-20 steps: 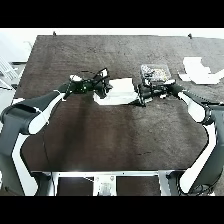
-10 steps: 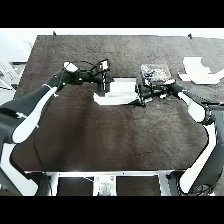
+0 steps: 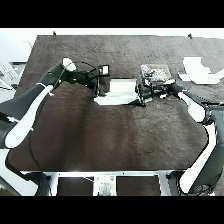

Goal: Fold the box and place the chain.

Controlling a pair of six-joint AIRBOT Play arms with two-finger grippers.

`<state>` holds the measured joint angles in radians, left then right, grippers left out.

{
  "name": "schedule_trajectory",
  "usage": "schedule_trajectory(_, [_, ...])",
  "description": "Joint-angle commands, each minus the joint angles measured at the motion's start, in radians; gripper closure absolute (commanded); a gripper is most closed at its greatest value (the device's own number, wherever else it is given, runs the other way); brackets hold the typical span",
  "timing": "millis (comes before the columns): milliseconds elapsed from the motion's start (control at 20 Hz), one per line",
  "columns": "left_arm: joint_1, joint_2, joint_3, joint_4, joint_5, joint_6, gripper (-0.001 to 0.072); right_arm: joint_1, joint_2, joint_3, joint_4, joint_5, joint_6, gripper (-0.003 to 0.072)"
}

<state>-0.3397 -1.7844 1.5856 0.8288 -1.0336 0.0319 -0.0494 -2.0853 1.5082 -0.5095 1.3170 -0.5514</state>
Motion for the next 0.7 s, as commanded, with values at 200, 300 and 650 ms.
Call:
schedule_trajectory(200, [0.000,-0.109,0.000,-0.035,0.084,-0.018,0.0145,0.000,0.000,0.000,0.000,0.000,0.001,0.0190])
schedule_trajectory(300, [0.000,-0.120,0.000,-0.058,0.082,-0.013,0.0145,0.000,0.000,0.000,0.000,0.000,0.001,0.0190])
schedule_trajectory(650, [0.000,-0.122,0.000,-0.050,0.079,-0.024,0.0146,0.000,0.000,0.000,0.000,0.000,0.001,0.0189])
